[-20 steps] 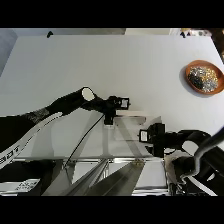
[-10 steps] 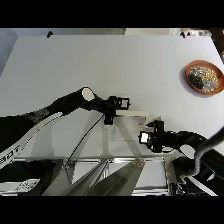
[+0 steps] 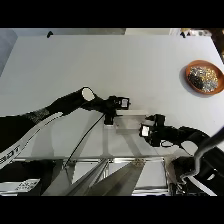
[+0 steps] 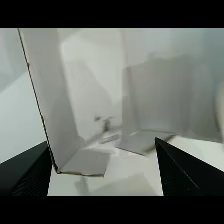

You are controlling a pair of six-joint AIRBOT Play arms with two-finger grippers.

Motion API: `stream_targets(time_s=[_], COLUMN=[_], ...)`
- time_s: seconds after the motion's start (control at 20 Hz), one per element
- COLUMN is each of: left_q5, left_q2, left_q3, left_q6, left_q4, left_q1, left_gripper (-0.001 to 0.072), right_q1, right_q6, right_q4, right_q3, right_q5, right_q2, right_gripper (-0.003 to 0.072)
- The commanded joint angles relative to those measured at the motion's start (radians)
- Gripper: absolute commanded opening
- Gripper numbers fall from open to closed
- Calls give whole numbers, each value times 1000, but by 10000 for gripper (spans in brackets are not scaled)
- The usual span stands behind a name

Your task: Fold the box and place the chain.

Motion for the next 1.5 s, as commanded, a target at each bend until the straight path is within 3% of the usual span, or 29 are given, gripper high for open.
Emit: stream_targets(time_s=[0.0, 0.2, 0.7, 1.0, 1.45], left_q5=[-2, -2, -2, -2, -2], left_q2=[0, 0, 0, 0, 0], left_q3=[0, 0, 0, 0, 0], left_q6=[1, 1, 1, 1, 1], left_q4=[1, 1, 1, 1, 1], left_q1=[0, 0, 0, 0, 0], left_gripper=[10, 10, 10, 10, 10], right_q1=[-72, -143, -277, -385, -389], right_q6=[-54, -153, -621, -778, -820], right_q4=[84, 159, 475, 528, 626], right_q3=[14, 14, 21, 63, 124], right_q5=[6, 23, 74, 172, 240], right_q2=[-3, -31, -146, -205, -376], right_gripper=[688, 688, 687, 687, 687])
